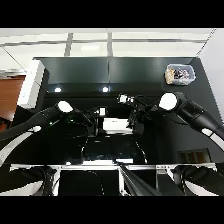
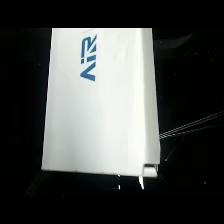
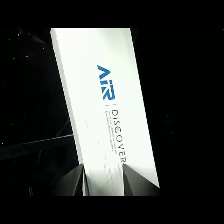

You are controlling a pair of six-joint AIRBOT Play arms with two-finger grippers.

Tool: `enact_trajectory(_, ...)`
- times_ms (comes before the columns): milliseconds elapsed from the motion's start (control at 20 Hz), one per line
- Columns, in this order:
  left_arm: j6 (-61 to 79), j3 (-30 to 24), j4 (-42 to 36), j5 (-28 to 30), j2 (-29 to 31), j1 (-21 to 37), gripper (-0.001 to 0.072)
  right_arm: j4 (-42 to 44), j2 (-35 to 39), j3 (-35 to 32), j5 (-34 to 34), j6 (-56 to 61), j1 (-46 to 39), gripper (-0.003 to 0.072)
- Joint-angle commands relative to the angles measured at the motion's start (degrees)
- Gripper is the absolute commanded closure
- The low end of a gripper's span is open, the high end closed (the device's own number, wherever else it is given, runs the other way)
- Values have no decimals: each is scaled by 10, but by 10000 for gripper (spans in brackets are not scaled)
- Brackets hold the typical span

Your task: Fold the box and place the chain.

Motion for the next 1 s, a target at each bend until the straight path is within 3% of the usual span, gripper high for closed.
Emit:
enact_trajectory(0,0,0,0,1,0,0,251,6,2,0,6,7,0,511)
enact_trajectory(300,0,0,0,1,0,0,250,8,12,0,5,16,0,513)
enact_trajectory(400,0,0,0,1,0,0,250,8,12,0,6,20,0,591)
enact_trajectory(600,0,0,0,1,0,0,250,7,11,0,7,20,0,589)
enact_trajectory(650,0,0,0,1,0,0,250,7,11,0,7,20,0,588)
enact_trajectory(700,0,0,0,1,0,0,250,7,11,0,6,20,0,514)
enact_trajectory(750,0,0,0,1,0,0,250,7,11,0,7,20,0,489)
enact_trajectory(950,0,0,0,1,0,0,250,3,11,0,7,20,0,488)
